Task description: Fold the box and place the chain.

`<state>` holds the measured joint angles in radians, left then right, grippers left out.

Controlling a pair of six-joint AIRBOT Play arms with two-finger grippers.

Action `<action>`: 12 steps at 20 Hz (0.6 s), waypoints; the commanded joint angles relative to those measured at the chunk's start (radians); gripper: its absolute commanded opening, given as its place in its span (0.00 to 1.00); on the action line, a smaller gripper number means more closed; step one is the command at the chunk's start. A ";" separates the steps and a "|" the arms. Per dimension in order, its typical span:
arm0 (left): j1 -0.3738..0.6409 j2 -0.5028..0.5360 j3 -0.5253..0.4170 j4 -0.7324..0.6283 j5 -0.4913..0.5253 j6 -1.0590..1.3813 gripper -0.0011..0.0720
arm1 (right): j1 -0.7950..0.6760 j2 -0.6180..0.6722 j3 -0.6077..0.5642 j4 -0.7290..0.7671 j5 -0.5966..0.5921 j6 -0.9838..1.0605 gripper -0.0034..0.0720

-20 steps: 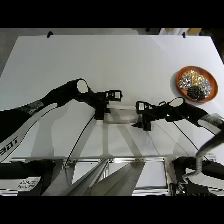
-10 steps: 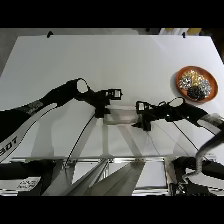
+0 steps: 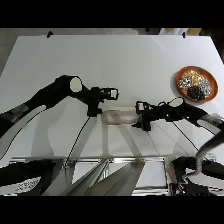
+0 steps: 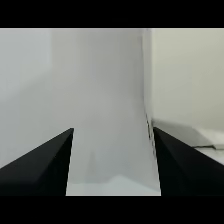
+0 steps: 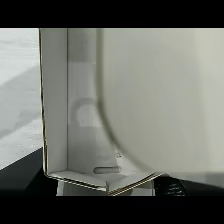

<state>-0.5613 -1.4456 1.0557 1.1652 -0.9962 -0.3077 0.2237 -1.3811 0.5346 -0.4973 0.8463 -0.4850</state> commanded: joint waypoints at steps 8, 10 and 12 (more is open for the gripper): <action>-0.108 0.242 0.001 0.039 -0.196 -0.223 0.02 | 0.000 0.000 0.000 -0.003 0.002 -0.002 0.57; -0.182 0.233 0.000 0.003 -0.162 -0.248 0.02 | 0.000 0.000 0.000 -0.003 0.003 -0.002 0.57; -0.223 0.210 0.000 -0.037 -0.088 -0.288 0.02 | -0.001 0.000 0.000 -0.003 0.003 -0.002 0.57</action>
